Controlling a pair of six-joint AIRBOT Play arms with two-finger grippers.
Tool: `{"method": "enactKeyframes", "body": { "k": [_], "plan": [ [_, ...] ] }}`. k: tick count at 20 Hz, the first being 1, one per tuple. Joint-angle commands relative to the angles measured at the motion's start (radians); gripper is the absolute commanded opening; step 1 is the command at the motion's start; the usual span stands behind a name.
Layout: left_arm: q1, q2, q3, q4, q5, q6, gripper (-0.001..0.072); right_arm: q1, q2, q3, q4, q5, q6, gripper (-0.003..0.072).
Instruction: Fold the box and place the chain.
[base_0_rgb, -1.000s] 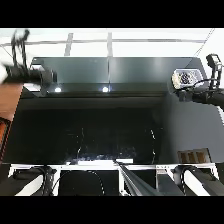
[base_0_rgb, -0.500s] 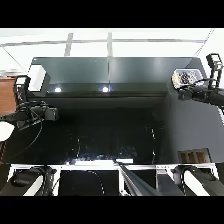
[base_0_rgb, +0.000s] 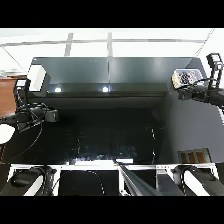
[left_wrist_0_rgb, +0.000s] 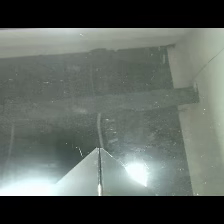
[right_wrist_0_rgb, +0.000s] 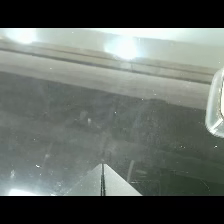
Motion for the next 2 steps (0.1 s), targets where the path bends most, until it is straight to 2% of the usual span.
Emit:
{"method": "enactKeyframes", "body": {
  "k": [1,2],
  "plan": [
    [0.001,0.001,0.000,0.000,0.001,0.000,0.0029,0.001,0.001,0.000,0.000,0.000,0.000,0.0016],
    [0.001,0.001,0.000,0.000,0.001,0.000,0.0029,0.001,0.001,0.000,0.000,0.000,0.000,0.0016]
  ]
}}
